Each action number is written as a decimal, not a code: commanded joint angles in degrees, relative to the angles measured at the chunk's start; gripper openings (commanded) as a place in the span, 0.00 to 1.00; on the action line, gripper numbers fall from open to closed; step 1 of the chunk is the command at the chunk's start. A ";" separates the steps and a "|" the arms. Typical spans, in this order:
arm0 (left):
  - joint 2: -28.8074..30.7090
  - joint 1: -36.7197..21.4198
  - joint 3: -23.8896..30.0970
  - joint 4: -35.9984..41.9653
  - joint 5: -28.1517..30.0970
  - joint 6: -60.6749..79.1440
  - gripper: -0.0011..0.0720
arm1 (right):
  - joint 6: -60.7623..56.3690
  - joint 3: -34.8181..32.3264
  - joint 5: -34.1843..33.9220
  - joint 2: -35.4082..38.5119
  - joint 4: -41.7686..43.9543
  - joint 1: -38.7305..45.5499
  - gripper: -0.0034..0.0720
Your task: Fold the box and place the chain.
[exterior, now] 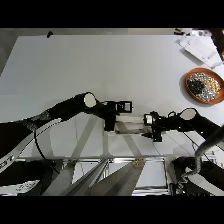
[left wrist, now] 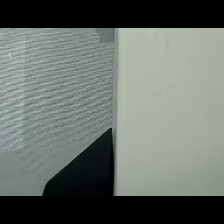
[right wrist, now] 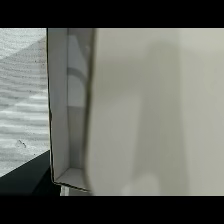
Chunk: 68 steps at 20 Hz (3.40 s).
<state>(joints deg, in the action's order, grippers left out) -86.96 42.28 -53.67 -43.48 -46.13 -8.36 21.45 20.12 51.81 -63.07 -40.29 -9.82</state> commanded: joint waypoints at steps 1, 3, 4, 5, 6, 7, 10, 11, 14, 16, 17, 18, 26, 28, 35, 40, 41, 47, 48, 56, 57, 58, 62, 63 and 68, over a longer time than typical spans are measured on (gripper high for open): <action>0.00 -0.07 -0.02 0.57 -0.15 0.00 0.03 | 0.00 -0.02 0.02 -0.02 0.02 0.00 0.56; 0.02 -0.07 -0.04 0.37 -0.20 0.02 0.08 | 0.00 -0.02 0.02 -0.02 0.02 0.00 0.56; 0.02 -0.07 -0.04 0.37 -0.17 0.02 0.32 | 0.00 -0.02 0.02 -0.02 0.02 0.00 0.56; 0.07 -0.11 -0.04 0.33 -0.17 -0.79 0.61 | 0.00 -0.02 0.02 -0.02 0.02 0.00 0.56; 0.26 -0.17 -0.04 0.04 -0.28 -2.05 0.73 | 0.00 -0.02 0.02 -0.02 0.02 0.00 0.56; 0.70 -0.17 -0.04 -0.79 -0.87 -3.28 0.72 | 0.00 -0.02 0.02 -0.02 0.02 0.00 0.56; 3.10 -0.17 -0.04 -4.46 -3.19 -4.85 0.73 | 0.00 -0.02 0.02 -0.02 0.02 0.00 0.56; 4.11 -0.17 -0.04 -6.38 -3.89 -6.49 0.73 | 0.00 -0.02 0.00 -0.02 0.02 0.00 0.56; 7.13 -0.17 -0.04 -15.56 -7.06 -14.34 0.73 | 0.00 -0.02 0.02 -0.02 0.02 0.00 0.56; 9.81 -0.17 -0.04 -23.04 -9.79 -19.61 0.73 | 0.00 -0.02 0.00 -0.02 0.02 0.00 0.56; 11.41 -0.17 -0.04 -26.25 -11.06 -21.59 0.73 | 0.00 -0.02 0.00 -0.02 0.02 0.00 0.56; 13.38 -0.17 -0.04 -29.14 -12.13 -23.41 0.73 | 0.00 -0.02 0.00 -0.02 0.02 0.00 0.56; 24.94 -0.04 -0.04 -18.08 -14.80 -26.16 0.30 | 0.00 -0.02 0.00 -0.02 0.02 0.00 0.56; 24.26 -0.02 -0.02 -11.74 -16.63 -24.61 0.13 | 0.00 -0.02 0.00 -0.02 0.02 0.00 0.56; 15.52 9.14 -0.02 -7.26 -14.34 -22.53 0.03 | 0.00 -0.02 0.00 -0.02 0.02 0.00 0.56; 11.06 11.91 -0.02 -3.74 10.78 -26.84 0.02 | 0.00 -0.02 0.02 -0.02 0.02 0.00 0.56; 10.86 11.89 -0.02 -3.82 16.17 -28.55 0.02 | 0.00 -0.02 0.00 -0.02 0.02 0.00 0.56; 6.99 11.65 -0.02 -3.91 26.16 -38.47 0.02 | 0.00 -0.02 0.02 -0.02 0.02 0.00 0.56; 5.46 11.37 -0.02 -4.09 25.03 -40.17 0.02 | 0.00 -0.02 0.00 -0.02 0.02 0.00 0.56; 0.72 10.84 -0.02 -11.65 19.10 -48.89 0.02 | 0.00 -0.02 0.00 -0.02 0.02 0.00 0.56; 0.72 10.84 -0.02 -11.54 19.08 -48.89 0.02 | 0.00 -0.02 0.00 -0.02 0.02 0.00 0.56; 0.74 10.84 -0.04 -11.37 19.15 -48.89 0.02 | 0.00 -0.02 0.00 -0.02 0.02 0.00 0.56; 3.13 10.84 -0.04 -11.45 19.63 -48.59 0.02 | 0.00 -0.02 0.00 -0.02 0.02 0.00 0.56; 4.52 10.82 -0.04 -11.58 19.65 -48.41 0.02 | 0.00 -0.02 0.00 -0.02 0.02 0.00 0.56; 13.64 10.82 -0.04 -19.98 9.44 -51.15 0.02 | 0.00 -0.02 0.02 -0.02 0.02 0.00 0.56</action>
<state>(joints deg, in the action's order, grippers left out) -77.78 53.17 -53.69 -58.15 -30.44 -57.30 21.50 20.10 51.79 -63.07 -40.32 -9.85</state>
